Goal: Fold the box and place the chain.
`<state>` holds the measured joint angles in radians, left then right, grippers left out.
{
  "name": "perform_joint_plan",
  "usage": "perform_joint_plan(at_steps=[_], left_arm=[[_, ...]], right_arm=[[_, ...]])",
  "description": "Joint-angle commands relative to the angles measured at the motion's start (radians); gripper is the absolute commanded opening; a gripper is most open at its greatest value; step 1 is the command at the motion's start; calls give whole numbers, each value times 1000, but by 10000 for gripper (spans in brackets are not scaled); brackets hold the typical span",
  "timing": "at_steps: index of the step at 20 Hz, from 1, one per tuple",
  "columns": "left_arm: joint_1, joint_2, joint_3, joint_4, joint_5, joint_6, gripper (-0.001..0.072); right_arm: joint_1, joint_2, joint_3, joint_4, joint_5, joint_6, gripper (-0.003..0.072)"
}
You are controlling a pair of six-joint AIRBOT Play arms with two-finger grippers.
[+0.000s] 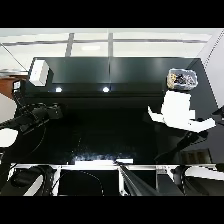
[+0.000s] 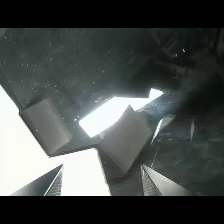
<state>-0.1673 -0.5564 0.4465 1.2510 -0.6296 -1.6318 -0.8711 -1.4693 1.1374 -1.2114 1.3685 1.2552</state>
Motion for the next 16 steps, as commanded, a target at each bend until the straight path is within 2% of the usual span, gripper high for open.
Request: perform_joint_plan(at_steps=[1, 4, 6, 7, 8, 11, 12, 13, 16], left_arm=[[0, -1, 0, -3, -5, 1, 706], [0, -1, 0, -12, -7, 1, 706], [0, -1, 0, -14, -7, 1, 706], [0, 0, 0, -14, -6, 1, 706], [0, -1, 0, -14, -6, 1, 706], [0, 0, 0, -14, -7, 1, 706], [0, 0, 0, -14, -7, 1, 706], [0, 0, 0, -14, -7, 1, 705], [0, 0, 0, -6, -5, 1, 705]], right_arm=[[62, -23, -8, -23, 55, 13, 525], [110, -36, -38, -42, 67, 28, 524], [132, -35, -42, -106, 63, 68, 522], [132, -35, -42, -101, 62, 69, 437], [129, -33, -42, -98, 64, 69, 293], [129, -3, -42, -98, 66, 69, 290], [129, 14, -42, -98, 67, 69, 114], [129, 31, -42, -98, 67, 69, 69], [130, 88, -43, -42, 69, 64, 63]])
